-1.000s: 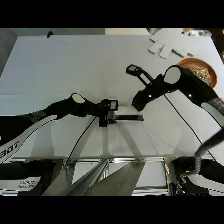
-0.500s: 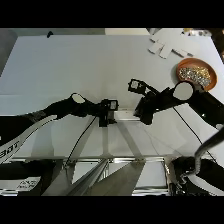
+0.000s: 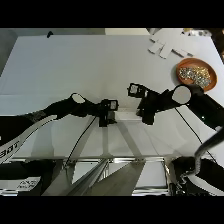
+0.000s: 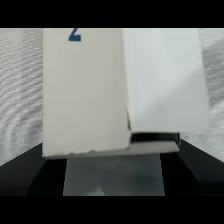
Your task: Fold the box and place the chain.
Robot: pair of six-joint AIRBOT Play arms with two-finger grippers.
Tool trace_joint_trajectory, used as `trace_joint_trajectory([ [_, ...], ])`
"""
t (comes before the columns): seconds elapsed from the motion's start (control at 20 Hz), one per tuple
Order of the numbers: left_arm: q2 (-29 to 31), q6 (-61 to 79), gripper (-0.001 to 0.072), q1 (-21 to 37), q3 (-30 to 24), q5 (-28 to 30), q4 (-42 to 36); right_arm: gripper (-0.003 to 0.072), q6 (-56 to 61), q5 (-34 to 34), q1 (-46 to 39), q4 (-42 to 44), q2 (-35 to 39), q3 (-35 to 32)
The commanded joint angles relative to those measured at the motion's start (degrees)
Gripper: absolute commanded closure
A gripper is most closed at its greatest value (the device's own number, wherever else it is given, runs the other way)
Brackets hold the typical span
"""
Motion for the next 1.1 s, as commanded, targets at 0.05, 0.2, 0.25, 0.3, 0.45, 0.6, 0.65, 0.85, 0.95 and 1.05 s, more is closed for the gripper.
trace_joint_trajectory([
  [0.05,-0.02,0.07,0.0436,-0.02,0.04,0.02,0.04,0.0482,0.07,-1.86,1.36,-1.84,-0.07,-0.04],
  [0.2,-0.02,0.07,0.0436,-0.02,0.04,0.02,0.04,0.0523,0.11,-1.6,1.36,-1.73,-0.07,-0.04],
  [0.25,-0.02,0.09,0.0436,-0.02,0.04,0.0,0.04,0.0523,0.28,-1.51,1.36,-1.49,-0.07,-0.04],
  [0.3,-0.02,0.07,0.0436,-0.02,0.04,0.02,0.04,0.0523,0.79,-1.51,1.36,-1.09,-0.07,-0.04],
  [0.45,-0.02,0.07,0.0436,-0.02,0.04,0.02,0.04,0.0523,1.6,-0.94,1.36,0.17,-0.07,-0.04],
  [0.6,-0.02,0.07,0.0436,-0.02,0.04,0.02,0.04,0.0523,1.6,-0.44,3.04,-0.33,-0.07,-0.04],
  [0.65,-0.02,0.07,0.0436,-0.02,0.04,0.0,0.04,0.0523,1.62,-0.9,3.58,-0.28,-0.11,-0.04],
  [0.85,-0.02,0.07,0.0436,-0.02,0.04,0.02,0.04,0.0522,5.05,-5.46,3.96,-0.26,-0.17,-1.55],
  [0.95,-0.02,0.09,0.0436,-0.02,0.04,0.02,0.04,0.0523,5.07,-6.14,3.96,-0.24,-0.17,-2.84],
  [1.05,-0.02,0.09,0.0436,-0.02,0.04,0.02,0.04,0.0523,5.38,-7.3,3.96,-0.11,-0.17,-3.23],
])
